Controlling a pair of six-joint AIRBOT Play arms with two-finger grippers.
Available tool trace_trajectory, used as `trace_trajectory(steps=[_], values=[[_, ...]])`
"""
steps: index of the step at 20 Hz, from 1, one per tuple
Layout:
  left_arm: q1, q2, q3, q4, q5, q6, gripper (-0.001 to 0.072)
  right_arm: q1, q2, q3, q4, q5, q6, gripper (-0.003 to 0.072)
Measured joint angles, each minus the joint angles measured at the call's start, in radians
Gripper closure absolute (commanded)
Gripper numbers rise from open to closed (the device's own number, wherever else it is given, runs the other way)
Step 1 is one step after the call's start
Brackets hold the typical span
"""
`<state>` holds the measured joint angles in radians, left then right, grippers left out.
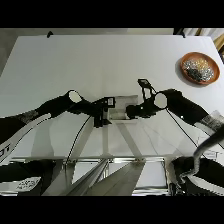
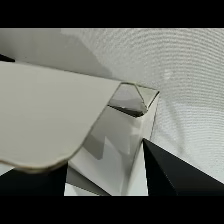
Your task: Fold the box and place the chain.
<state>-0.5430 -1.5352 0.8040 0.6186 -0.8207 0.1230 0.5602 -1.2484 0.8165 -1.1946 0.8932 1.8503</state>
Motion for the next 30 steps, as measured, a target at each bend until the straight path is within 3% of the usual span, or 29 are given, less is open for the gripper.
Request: trace_trajectory(steps=[10,17,26,28,30], values=[[0.000,0.000,0.000,0.006,0.002,0.008,0.0698,0.035,-0.050,0.023,-0.098,0.016,0.119,0.0228],[-0.001,0.000,0.000,0.003,0.002,0.005,0.0698,0.074,-0.128,0.116,-0.244,0.178,0.190,0.0221],[-0.001,0.000,0.000,0.003,0.002,0.004,0.0698,0.103,-0.169,0.155,-0.295,0.214,0.277,0.0224],[-0.001,0.000,0.000,0.003,0.002,0.004,0.0698,0.111,-0.180,0.157,-0.298,0.209,0.294,0.0251],[-0.001,0.000,0.000,0.003,0.002,0.004,0.0698,0.117,-0.188,0.158,-0.300,0.201,0.302,0.0351]])
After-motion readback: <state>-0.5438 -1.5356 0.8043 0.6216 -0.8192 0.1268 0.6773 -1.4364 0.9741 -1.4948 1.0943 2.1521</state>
